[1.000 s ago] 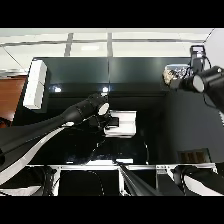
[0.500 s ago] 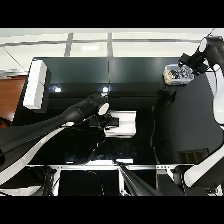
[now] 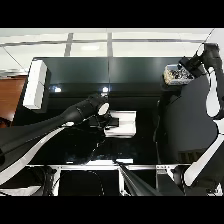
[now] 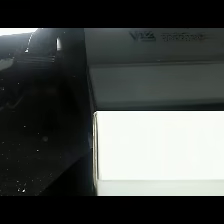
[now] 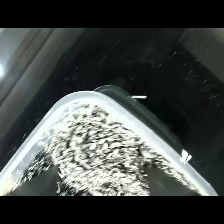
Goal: Fold the box and place the chain.
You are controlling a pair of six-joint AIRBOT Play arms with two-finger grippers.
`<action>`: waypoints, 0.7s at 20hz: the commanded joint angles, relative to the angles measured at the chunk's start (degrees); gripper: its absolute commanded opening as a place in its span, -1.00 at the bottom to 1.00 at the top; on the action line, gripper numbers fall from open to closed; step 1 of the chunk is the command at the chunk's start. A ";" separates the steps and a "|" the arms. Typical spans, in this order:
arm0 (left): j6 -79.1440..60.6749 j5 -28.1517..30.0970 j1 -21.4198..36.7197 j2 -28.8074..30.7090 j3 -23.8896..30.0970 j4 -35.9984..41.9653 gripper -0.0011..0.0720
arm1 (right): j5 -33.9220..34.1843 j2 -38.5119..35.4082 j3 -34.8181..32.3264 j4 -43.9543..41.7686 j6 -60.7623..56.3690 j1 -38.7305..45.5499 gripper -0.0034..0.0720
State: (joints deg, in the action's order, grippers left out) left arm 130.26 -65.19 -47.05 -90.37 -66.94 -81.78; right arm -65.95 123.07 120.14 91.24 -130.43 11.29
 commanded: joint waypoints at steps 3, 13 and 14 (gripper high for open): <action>0.00 0.00 0.07 0.00 -0.04 -0.02 -0.89 | 2.91 0.42 0.13 -4.04 4.92 0.26 -0.77; 0.00 0.22 0.07 0.00 -0.04 -0.02 -0.89 | -8.41 -22.43 -0.70 -2.73 33.27 -0.04 -0.88; 0.00 0.22 0.07 0.00 -0.04 -0.02 -0.89 | -7.93 -26.36 -2.67 -3.30 33.64 -0.11 -0.88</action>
State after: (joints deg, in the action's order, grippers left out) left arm 130.28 -65.08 -47.05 -90.37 -66.94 -81.78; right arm -71.09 105.23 119.35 88.42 -104.05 11.46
